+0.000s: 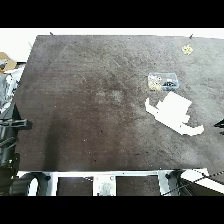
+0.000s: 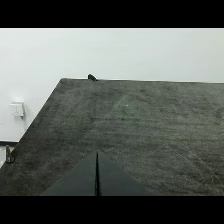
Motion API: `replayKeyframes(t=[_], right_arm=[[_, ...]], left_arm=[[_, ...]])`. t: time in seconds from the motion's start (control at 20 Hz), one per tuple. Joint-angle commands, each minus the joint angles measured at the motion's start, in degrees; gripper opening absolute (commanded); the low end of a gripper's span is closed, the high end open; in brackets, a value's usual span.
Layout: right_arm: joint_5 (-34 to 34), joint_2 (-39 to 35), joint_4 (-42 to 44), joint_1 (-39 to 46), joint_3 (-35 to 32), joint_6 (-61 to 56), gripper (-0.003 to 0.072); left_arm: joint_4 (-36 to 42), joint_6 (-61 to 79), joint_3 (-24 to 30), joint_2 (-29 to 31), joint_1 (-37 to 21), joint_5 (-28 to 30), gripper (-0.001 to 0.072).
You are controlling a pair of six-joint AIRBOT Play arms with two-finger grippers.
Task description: Fold the box and place the chain.
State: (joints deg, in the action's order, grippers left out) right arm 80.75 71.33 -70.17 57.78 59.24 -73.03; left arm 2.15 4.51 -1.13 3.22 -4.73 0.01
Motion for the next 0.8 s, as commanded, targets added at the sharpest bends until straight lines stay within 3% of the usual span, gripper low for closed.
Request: replayKeyframes(t=[0.0, 0.2, 0.55, 0.7, 0.75], right_arm=[[0.9, 5.2, 3.1, 0.6, -0.1, 1.9, 0.0467], [1.0, 9.5, 6.8, -1.2, -1.0, 4.9, 0.0467], [-6.8, 12.7, 8.0, -5.6, -7.2, 7.3, 0.0466], [-8.7, 13.3, 13.1, -5.6, -9.3, 11.6, 0.0436], [-9.7, 13.3, 13.6, -5.6, -10.1, 12.5, 0.0334]], left_arm=[[0.0, 0.0, 0.0, 0.0, 0.0, 0.0, 0.0011], [0.0, 0.0, 0.0, 0.0, 0.0, 0.0, 0.0011], [0.0, 0.0, 0.0, 0.0, 0.0, 0.0, 0.0011], [0.0, 0.0, 0.0, 0.0, 0.0, 0.0, 0.0011], [0.0, 0.0, 0.0, 0.0, 0.0, 0.0, 0.0011]])
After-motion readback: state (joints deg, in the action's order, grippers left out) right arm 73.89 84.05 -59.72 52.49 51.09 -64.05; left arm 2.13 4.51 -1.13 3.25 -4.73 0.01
